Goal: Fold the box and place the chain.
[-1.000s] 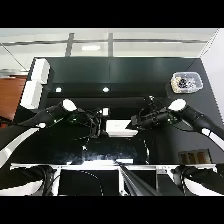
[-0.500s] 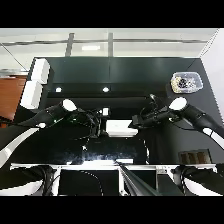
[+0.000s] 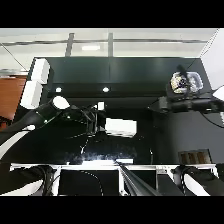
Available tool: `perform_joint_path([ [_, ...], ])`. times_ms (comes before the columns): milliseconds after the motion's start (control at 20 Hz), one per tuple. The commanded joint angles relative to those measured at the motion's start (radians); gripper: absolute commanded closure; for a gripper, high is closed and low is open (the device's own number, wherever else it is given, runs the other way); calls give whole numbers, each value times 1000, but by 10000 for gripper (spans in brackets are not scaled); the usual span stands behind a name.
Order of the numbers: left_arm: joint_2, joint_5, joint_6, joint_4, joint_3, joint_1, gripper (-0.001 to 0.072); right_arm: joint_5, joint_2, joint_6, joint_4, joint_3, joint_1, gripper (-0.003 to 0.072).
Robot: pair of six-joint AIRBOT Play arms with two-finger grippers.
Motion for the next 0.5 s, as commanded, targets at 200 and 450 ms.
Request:
perform_joint_path([
  [200,29,4,-188,19,96,-156,-2,-11,37,-31,-39,6,-98,675],
  [450,-141,-11,-333,87,277,-223,-2,-45,37,-66,-39,6,-98,675],
])
